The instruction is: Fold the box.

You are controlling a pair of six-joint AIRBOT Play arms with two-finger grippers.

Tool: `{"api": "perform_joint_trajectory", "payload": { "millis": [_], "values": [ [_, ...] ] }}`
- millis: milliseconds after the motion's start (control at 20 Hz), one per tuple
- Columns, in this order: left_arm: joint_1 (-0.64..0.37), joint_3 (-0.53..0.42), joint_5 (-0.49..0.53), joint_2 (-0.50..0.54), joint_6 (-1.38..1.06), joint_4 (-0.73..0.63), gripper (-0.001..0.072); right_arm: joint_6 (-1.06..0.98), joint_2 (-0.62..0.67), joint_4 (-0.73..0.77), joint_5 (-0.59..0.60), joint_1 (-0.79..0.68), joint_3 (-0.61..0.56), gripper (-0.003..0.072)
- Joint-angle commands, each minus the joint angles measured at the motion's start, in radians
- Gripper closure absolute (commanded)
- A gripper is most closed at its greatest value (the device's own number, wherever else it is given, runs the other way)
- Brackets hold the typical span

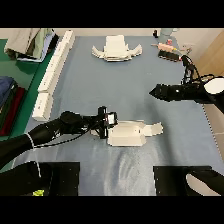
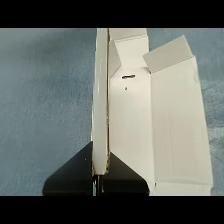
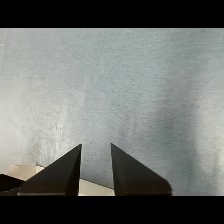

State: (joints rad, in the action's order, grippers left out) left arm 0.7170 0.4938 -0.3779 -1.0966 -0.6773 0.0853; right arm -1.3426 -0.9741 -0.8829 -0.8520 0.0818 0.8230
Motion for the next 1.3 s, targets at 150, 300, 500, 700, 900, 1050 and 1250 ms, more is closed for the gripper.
{"api": "perform_joint_trajectory", "payload": {
  "millis": [150, 300, 500, 700, 900, 1050, 1250],
  "values": [
    [0.0, 0.003, -0.044, -0.005, 0.101, 0.042, 0.0694, 0.0, 0.001, 0.0, 0.0, 0.002, 0.0, 0.0407],
    [0.0, 0.004, -0.042, -0.005, 0.128, 0.052, 0.0694, 0.0, 0.001, 0.0, 0.0, 0.002, 0.0, 0.0408],
    [0.0, 0.028, -0.043, -0.005, 0.171, 0.055, 0.0694, 0.0, 0.001, 0.0, -0.002, 0.002, 0.0, 0.0407],
    [-0.002, 0.054, -0.076, -0.005, 0.253, 0.127, 0.0694, 0.0, 0.001, -0.001, -0.003, 0.002, 0.0, 0.0408],
    [-0.002, 0.053, -0.093, -0.005, 0.3, 0.164, 0.0694, 0.0, 0.001, -0.004, -0.003, 0.002, 0.0, 0.0408],
    [-0.002, 0.053, -0.094, -0.006, 0.301, 0.163, 0.0694, 0.0, 0.001, -0.004, -0.003, 0.002, 0.0, 0.0408],
    [-0.014, 0.054, -0.098, 0.007, 0.3, 0.161, 0.0694, 0.0, 0.001, -0.011, -0.003, 0.002, -0.001, 0.0407]
  ]
}}
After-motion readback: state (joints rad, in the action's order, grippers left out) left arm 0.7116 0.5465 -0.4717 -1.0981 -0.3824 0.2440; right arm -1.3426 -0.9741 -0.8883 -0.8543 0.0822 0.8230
